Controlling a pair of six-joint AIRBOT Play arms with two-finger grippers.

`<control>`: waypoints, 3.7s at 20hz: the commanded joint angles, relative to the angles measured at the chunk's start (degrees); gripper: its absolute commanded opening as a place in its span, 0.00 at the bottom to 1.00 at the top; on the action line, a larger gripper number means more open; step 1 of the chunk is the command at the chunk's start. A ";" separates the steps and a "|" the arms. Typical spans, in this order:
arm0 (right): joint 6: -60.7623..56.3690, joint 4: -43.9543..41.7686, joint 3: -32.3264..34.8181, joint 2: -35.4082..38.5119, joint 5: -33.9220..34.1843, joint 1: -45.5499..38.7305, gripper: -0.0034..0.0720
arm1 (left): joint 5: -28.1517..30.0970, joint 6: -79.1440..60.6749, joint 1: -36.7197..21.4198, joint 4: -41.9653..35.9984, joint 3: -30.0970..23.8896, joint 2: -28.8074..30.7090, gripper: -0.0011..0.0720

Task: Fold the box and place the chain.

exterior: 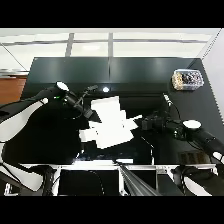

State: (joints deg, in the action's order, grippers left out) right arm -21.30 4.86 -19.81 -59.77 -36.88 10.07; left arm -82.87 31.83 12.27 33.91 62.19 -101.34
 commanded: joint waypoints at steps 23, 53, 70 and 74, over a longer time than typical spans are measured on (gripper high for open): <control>8.74 46.12 -13.40 -3.87 -13.40 6.29 0.97 | 30.29 -38.93 14.03 6.12 -5.95 11.15 0.05; 18.32 39.54 -11.91 0.50 5.20 14.03 0.97 | 29.70 -35.65 14.08 5.46 -6.01 11.04 0.05; 23.34 27.74 -12.04 -3.34 0.92 12.68 0.97 | 29.83 -35.67 14.03 5.49 -6.01 11.04 0.05; 26.12 22.47 -12.74 -4.46 -5.60 7.72 0.97 | 29.86 -35.67 14.03 5.49 -5.99 11.04 0.05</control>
State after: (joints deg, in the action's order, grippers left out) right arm 2.46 31.75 -32.25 -63.33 -38.20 20.23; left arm -53.08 -3.84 26.33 39.40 56.21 -90.30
